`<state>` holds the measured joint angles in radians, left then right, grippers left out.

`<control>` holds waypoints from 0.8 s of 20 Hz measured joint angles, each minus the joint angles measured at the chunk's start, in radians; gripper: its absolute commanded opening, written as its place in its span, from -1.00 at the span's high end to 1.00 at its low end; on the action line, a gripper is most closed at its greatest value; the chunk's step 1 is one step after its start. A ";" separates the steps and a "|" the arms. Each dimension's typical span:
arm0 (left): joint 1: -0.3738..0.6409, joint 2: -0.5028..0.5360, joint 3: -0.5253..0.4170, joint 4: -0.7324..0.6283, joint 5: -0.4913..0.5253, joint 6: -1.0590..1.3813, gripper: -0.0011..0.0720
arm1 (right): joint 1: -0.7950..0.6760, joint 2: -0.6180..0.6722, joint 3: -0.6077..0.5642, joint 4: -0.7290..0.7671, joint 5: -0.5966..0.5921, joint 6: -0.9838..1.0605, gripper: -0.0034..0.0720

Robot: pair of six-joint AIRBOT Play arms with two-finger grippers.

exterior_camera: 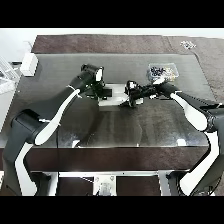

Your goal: Fold the box and place the chain.

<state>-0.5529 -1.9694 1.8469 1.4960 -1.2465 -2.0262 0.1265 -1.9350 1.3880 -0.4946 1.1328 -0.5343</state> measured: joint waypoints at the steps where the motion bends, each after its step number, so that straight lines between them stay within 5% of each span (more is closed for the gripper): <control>1: 0.001 0.001 0.004 -0.002 -0.003 0.003 0.00 | 0.000 0.000 0.000 -0.001 0.000 0.000 -0.65; 9: 0.063 0.037 0.013 -0.069 -0.113 0.121 -0.06 | 0.001 0.000 0.000 -0.003 0.005 0.001 -0.65; 11: 0.098 0.062 0.014 -0.099 -0.134 0.198 -0.72 | 0.001 0.000 0.000 -0.003 0.005 0.002 -0.65; 16: 0.249 0.112 0.005 -0.277 -0.198 0.537 -0.76 | 0.001 0.000 0.000 -0.003 0.005 0.002 -0.65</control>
